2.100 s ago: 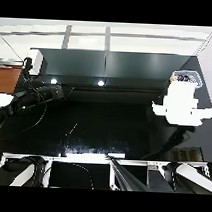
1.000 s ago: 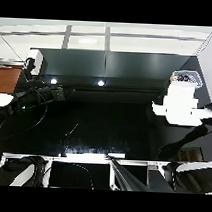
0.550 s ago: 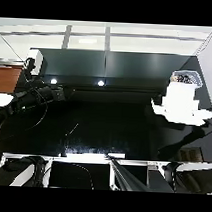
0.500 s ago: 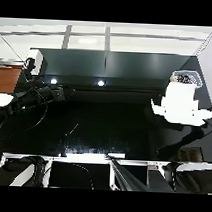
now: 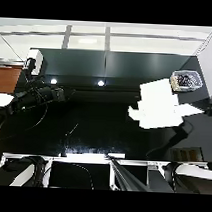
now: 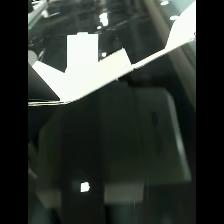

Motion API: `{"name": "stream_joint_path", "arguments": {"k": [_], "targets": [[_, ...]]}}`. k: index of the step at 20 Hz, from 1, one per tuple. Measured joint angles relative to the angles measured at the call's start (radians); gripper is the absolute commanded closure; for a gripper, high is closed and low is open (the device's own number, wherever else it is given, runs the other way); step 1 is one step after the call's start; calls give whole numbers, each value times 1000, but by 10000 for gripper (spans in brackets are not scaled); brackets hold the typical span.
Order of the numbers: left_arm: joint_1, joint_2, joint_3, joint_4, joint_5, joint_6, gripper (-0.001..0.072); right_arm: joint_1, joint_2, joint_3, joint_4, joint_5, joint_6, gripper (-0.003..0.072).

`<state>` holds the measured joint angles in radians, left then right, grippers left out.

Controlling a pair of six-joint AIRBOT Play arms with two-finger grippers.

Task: Fold the box and place the chain.

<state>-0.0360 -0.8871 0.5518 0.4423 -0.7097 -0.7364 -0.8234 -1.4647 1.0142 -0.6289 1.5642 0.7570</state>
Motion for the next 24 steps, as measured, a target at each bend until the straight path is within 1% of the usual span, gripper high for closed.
{"name": "stream_joint_path", "arguments": {"k": [2,5,8,11,14,17,19,21,24], "targets": [[0,0,0,2,0,2,2,95,111,-99,27,-63,2,682],[0,-2,0,2,0,4,2,274,310,-273,74,-215,29,682],[0,-3,0,2,-6,4,2,474,504,-454,145,-415,56,682],[0,-8,-2,2,-7,5,2,674,644,-589,245,-616,14,681],[-11,-25,-10,2,-6,5,2,830,707,-651,283,-810,-26,682],[-60,-70,-18,0,-14,5,2,906,731,-673,280,-920,-43,682],[-106,-112,-21,-13,-23,5,3,929,737,-681,264,-953,-47,681],[-143,-158,-21,-39,-27,4,3,940,741,-686,238,-961,-49,682],[-169,-224,-20,-87,-28,4,3,949,743,-693,173,-935,-27,682]]}}
